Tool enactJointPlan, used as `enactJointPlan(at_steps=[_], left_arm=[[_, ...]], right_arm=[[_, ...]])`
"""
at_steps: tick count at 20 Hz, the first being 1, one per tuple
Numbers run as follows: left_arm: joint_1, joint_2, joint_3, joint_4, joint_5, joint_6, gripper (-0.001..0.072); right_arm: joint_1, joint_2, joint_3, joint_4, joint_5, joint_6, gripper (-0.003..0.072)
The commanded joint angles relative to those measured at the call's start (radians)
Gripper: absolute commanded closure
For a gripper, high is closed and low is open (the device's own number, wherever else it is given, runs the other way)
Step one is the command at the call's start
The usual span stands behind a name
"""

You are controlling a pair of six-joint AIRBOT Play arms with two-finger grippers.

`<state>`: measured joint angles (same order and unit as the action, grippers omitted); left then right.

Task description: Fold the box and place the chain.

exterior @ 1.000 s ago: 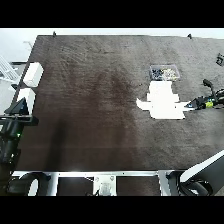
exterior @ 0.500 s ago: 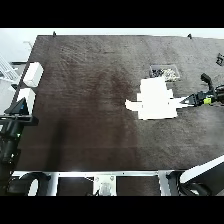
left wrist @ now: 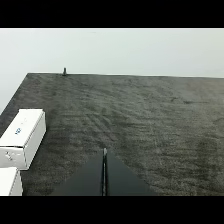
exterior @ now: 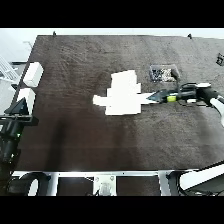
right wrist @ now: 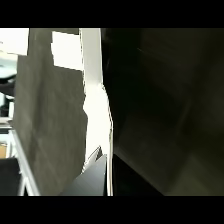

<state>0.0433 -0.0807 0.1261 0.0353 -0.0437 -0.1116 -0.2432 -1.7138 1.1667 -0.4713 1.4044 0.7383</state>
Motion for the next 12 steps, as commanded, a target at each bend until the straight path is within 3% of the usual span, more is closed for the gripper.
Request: enactJointPlan(at_steps=[1, 7, 12], left_arm=[[0.001, 0.001, 0.0, 0.0, 0.001, 0.0, 0.0686], [0.001, 0.001, 0.0, 0.0, 0.0, 0.0, 0.0686], [0.001, 0.001, 0.001, 0.0, 0.005, 0.0, 0.0686]], right_arm=[[0.142, 0.015, -0.027, 0.018, -0.194, 0.029, 0.0682], [0.25, -0.013, -0.027, -0.012, -0.366, 0.073, 0.0682], [0.262, -0.04, -0.015, -0.016, -0.381, 0.043, 0.0682]])
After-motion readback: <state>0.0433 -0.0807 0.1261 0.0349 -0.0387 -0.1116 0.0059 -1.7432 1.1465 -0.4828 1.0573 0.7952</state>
